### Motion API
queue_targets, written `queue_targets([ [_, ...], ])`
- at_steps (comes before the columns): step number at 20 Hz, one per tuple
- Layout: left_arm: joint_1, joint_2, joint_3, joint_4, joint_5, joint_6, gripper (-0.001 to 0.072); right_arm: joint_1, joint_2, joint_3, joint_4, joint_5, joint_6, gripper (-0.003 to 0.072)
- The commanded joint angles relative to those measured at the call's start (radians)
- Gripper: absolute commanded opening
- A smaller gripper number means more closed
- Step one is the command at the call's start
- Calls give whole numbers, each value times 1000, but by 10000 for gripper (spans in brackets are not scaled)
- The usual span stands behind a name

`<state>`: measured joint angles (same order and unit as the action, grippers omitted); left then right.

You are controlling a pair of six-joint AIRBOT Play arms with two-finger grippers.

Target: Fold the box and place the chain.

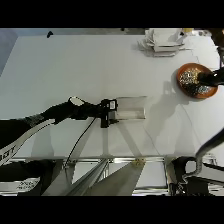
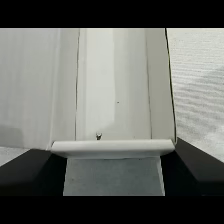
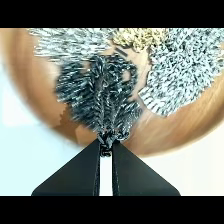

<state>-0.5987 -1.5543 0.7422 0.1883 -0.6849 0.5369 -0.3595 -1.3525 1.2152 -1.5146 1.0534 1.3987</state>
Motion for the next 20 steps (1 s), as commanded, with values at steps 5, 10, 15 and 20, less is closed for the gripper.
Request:
queue_targets([
  [5,0,0,0,0,0,0,16,35,298,0,323,159,-77,17],
  [10,0,0,0,0,0,0,16,180,406,0,323,286,-77,17],
  [15,0,0,0,0,0,0,16,342,479,0,323,389,-76,17],
  [20,0,0,0,0,0,0,16,492,540,0,323,417,-72,17],
])
